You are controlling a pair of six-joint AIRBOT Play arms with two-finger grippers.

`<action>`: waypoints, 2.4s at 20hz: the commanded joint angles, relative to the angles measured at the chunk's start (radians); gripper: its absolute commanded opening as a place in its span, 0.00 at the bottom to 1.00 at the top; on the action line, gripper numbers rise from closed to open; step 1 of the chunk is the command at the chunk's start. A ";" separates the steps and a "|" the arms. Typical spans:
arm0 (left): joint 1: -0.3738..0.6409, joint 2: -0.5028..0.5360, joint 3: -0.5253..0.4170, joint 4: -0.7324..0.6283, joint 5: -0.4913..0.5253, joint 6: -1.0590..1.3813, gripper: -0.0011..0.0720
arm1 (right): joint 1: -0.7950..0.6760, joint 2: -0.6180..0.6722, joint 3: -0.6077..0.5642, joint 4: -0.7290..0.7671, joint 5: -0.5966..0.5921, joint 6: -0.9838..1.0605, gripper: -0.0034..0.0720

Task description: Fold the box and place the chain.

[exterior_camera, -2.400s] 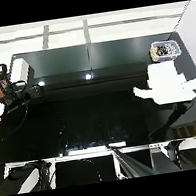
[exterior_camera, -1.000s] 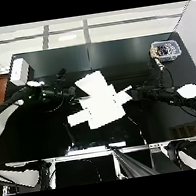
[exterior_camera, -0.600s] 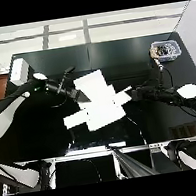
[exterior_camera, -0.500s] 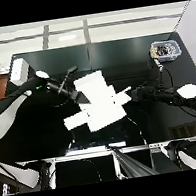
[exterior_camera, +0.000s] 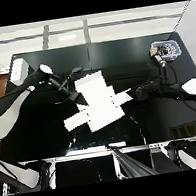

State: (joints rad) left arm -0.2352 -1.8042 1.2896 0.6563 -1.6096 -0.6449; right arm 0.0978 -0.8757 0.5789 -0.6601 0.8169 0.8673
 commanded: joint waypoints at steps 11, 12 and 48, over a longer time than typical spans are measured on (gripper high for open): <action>-0.175 0.422 -0.388 0.048 0.640 0.740 0.04 | -0.076 0.008 0.215 -0.383 0.345 -0.010 0.92; -0.203 0.414 -0.387 0.083 0.718 0.750 0.04 | -0.072 0.008 0.210 -0.385 0.349 -0.065 0.92; -0.272 0.327 -0.386 0.200 0.793 0.719 0.05 | 0.425 -0.182 -0.163 0.051 -0.202 -1.030 0.92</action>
State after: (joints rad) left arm -0.5072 -1.4765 0.9031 0.8558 -0.8165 0.0738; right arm 0.5163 -1.0546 0.4156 -0.6369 0.6533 -0.1513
